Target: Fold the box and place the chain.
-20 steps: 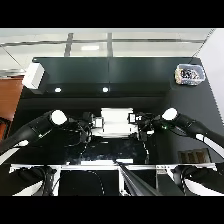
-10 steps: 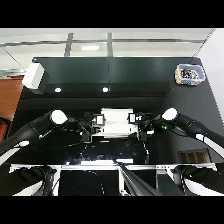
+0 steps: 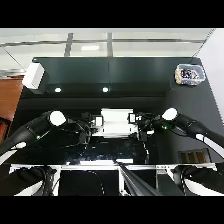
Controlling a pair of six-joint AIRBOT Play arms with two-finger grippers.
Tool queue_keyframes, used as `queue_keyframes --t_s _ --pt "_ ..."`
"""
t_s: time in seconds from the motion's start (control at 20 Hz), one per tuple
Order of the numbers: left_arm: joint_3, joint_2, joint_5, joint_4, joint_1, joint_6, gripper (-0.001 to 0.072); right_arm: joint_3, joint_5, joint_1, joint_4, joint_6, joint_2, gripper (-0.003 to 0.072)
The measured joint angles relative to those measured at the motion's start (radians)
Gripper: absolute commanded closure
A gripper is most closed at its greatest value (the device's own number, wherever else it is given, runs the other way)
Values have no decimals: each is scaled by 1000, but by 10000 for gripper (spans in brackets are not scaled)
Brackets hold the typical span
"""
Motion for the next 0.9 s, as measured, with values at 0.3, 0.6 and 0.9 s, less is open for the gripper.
queue_keyframes --t_s 0.3,0.6,0.9 --pt "0 11 5 27 34 -50 267 0 0 0 0 0 0 442" --pt "0 -20 9 -159 42 -4 268 0 0 0 0 0 0 442" --pt "0 -28 -1 -219 43 24 380 0 0 0 0 0 0 442"
